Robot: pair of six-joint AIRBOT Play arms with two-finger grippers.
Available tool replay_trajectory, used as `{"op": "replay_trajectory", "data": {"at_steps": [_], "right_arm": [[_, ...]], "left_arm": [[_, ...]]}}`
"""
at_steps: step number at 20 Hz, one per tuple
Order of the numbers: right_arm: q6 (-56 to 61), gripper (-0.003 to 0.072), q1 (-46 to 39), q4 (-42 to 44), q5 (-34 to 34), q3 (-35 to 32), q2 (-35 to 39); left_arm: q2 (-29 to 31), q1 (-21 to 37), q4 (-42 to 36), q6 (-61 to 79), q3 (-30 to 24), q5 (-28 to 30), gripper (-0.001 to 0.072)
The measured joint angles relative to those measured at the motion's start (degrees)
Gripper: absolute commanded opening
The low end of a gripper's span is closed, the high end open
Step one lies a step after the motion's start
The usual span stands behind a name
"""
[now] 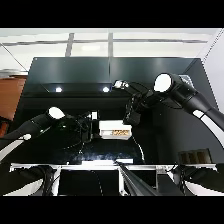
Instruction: Fold the box and place the chain.
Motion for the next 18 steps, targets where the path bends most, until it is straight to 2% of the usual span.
{"op": "replay_trajectory", "data": {"at_steps": [1, 4, 5, 6, 7, 8, 16, 17, 18], "right_arm": [[-0.2, 0.0563, 0.2, -0.1, 0.0, -0.2, 0.0], [-0.4, 0.0537, 0.6, -0.2, 0.3, -1.4, 0.0], [-0.5, 0.0462, 0.8, -0.2, 0.4, -1.8, 0.0], [-0.5, 0.0422, 1.0, -0.2, 0.3, -2.1, 0.0], [-0.5, 0.0421, 1.2, -0.2, 0.3, -2.3, 0.0], [-0.6, 0.0361, 1.4, -0.4, 0.3, -2.4, 0.0], [-0.6, 0.0349, 2.6, -0.5, 0.1, -2.8, 0.1], [-0.4, 0.0257, 3.0, -0.5, 0.1, -2.8, 0.1], [-0.3, 0.0258, 3.3, -0.5, 0.0, -2.8, 0.2]], "left_arm": [[0.0, 0.0, 0.0, 0.0, 0.0, 0.0, 0.0488], [0.0, 0.0, 0.0, 0.0, 0.0, 0.1, 0.0488], [0.0, 0.0, 0.0, 0.0, 0.0, 0.1, 0.0488], [0.0, 0.0, 0.0, 0.0, 0.0, 0.1, 0.0488], [0.0, 0.0, 0.0, -0.1, 0.0, 0.1, 0.0488], [0.0, 0.0, 0.0, 0.0, 0.0, 0.1, 0.0488], [0.0, 0.0, 0.0, 0.0, 0.0, 0.2, 0.0488], [0.0, 0.0, 0.0, 0.0, 0.0, 0.2, 0.0488], [0.0, 0.0, 0.0, 0.0, 0.0, 0.2, 0.0488]]}}
